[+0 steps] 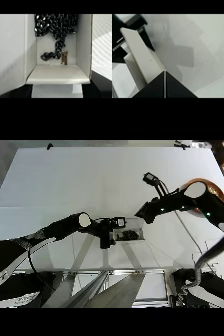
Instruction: Fold the box and place the chain.
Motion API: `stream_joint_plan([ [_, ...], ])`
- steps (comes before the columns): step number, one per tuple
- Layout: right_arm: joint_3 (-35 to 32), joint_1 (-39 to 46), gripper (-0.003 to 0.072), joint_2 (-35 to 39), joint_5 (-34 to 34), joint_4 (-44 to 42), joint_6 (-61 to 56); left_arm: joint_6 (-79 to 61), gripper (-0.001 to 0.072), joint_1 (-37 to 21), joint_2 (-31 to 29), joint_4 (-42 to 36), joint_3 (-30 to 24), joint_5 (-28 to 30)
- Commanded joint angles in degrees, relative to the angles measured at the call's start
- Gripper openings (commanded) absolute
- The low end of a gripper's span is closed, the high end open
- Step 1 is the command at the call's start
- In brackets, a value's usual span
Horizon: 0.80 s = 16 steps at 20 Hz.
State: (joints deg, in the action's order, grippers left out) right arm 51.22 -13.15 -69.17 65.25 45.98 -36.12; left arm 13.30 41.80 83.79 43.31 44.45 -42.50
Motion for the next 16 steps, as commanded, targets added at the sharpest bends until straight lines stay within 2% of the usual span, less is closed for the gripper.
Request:
stream_joint_plan([
  [1,0.3,-2.2,0.0013,-2.5,3.0,4.3,0.6,0.0,0.0316,0.0,0.0,0.0,0.0,0.0],
  [4,0.2,-3.3,0.0215,-2.5,4.9,9.1,0.6,0.0,0.0316,0.0,0.0,0.0,0.0,0.0],
  [6,0.2,-4.3,0.0229,-2.5,5.6,10.4,0.7,0.0,0.0316,0.0,0.0,0.0,0.0,0.0],
  [9,0.2,-5.6,0.0296,-1.4,7.0,11.8,2.3,0.0,0.0316,0.0,0.0,0.0,0.0,0.0],
  [13,0.1,-6.6,0.0297,3.3,8.8,12.5,3.5,0.0,0.0316,0.0,0.0,0.0,0.0,0.0],
  [16,-1.3,-7.6,0.0301,6.2,9.8,16.3,3.6,0.0,0.0316,0.0,0.0,0.0,0.0,0.0],
])
